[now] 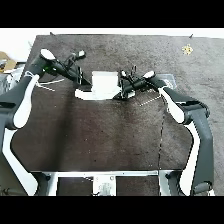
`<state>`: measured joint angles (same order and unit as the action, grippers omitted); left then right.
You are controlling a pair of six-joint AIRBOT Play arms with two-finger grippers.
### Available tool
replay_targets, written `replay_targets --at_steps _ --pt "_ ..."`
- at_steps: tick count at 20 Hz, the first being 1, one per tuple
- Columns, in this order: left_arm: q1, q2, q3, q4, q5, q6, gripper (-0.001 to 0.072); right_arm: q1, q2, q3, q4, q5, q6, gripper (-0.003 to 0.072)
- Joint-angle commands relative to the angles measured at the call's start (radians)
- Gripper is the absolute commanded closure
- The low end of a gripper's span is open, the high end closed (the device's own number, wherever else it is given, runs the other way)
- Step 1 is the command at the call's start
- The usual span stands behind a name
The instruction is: Fold the box and place the chain.
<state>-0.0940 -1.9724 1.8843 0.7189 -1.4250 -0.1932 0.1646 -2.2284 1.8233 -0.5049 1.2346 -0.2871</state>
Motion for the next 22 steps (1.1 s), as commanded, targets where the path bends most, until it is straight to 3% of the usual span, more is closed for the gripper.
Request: replay_targets --at_steps 1,7,10,12,17,22 --pt "0.071 0.069 0.024 0.004 0.003 -0.325 0.0702 0.0 0.0 0.0 0.0 0.0 -0.001 0.0248" --pt "0.169 0.068 0.017 0.185 0.02 -0.922 0.0701 0.0 0.0 0.0 0.0 0.0 -0.001 0.0247" --pt "0.167 0.068 -0.031 0.243 0.033 -0.99 0.0701 0.0 0.0 0.0 0.0 0.0 -0.001 0.0248" --pt "0.167 0.068 -0.112 0.242 0.081 -1.011 0.0701 0.0 0.0 0.0 0.0 0.0 -0.001 0.0247" --pt "0.167 0.068 -0.349 0.055 0.212 -0.932 0.0702 0.0 0.0 0.0 0.0 0.0 -0.001 0.0248" --pt "0.167 0.068 -0.479 -0.051 0.322 -0.845 0.0701 0.0 0.0 0.0 0.0 0.0 -0.001 0.0248"
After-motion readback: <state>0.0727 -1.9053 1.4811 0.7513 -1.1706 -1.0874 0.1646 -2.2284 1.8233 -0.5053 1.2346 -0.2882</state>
